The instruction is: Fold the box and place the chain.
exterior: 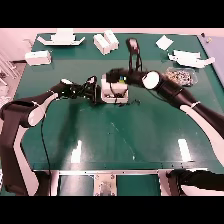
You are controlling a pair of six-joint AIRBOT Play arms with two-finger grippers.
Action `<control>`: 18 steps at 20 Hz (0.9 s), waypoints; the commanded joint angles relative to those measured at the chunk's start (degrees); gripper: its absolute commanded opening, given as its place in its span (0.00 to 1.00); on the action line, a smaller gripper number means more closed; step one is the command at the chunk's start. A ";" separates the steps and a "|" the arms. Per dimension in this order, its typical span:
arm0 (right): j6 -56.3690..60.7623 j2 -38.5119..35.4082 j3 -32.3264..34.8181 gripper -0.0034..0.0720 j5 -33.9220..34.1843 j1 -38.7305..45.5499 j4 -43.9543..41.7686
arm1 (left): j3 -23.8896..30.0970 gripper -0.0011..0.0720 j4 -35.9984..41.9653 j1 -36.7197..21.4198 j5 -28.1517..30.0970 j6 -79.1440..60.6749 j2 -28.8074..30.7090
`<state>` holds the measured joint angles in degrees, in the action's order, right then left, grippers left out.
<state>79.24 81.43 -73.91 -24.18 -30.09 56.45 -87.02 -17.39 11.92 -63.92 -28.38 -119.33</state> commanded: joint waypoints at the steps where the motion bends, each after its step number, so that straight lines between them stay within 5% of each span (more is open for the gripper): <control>1: -3.69 -0.70 -8.26 0.06 -1.55 -0.13 0.07 | -0.04 0.73 0.00 -0.02 -0.04 0.00 0.04; 10: -6.49 -1.60 -16.17 0.06 -4.09 -0.13 1.44 | -0.04 0.73 0.00 -0.02 -0.13 0.00 0.04; 18: -5.68 -1.57 -11.76 0.06 -9.84 -0.11 1.57 | -0.04 0.73 0.00 0.00 -0.17 0.00 0.04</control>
<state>73.10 79.90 -87.77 -32.34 -30.15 57.98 -87.02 -17.39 11.92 -64.07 -28.38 -119.33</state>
